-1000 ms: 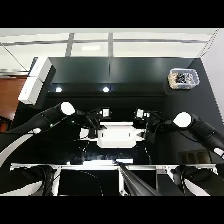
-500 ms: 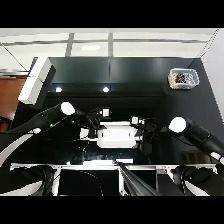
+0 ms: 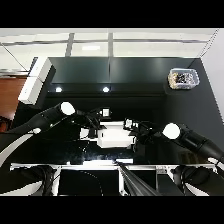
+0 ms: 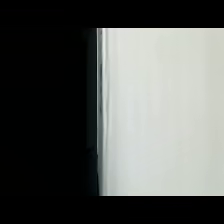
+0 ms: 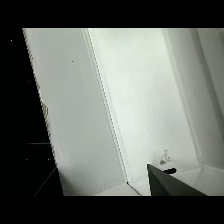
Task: Fold the box and place the chain.
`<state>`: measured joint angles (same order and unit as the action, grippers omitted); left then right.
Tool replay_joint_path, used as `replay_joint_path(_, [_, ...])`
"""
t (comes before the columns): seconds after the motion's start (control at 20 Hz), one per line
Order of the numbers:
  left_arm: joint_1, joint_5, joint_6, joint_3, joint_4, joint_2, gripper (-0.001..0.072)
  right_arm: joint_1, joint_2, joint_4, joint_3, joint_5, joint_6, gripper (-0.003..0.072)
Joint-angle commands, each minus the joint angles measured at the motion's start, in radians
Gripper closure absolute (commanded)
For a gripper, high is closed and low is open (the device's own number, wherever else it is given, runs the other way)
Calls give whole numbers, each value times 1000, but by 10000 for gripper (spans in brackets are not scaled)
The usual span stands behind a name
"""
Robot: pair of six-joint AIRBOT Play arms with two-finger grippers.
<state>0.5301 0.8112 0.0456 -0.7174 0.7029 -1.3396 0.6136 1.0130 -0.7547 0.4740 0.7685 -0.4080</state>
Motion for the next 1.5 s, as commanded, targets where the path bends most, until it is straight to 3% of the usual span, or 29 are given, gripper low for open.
replay_joint_path(0.0, [0,0,0,0,0,0,680,6,-5,1,0,-41,50,51])
replay_joint_path(0.2, [0,6,0,0,0,0,680,5,-27,-36,37,-75,106,51])
replay_joint_path(0.4, [0,8,0,0,0,0,680,-19,-77,-175,60,-74,97,51])
replay_joint_path(0.75, [0,8,0,0,0,0,680,-86,-79,-180,60,-77,97,51])
replay_joint_path(1.1, [0,8,0,0,0,0,680,-92,-25,-99,49,-40,263,52])
replay_joint_path(1.45, [0,8,0,0,0,0,680,-200,61,226,47,44,498,52])
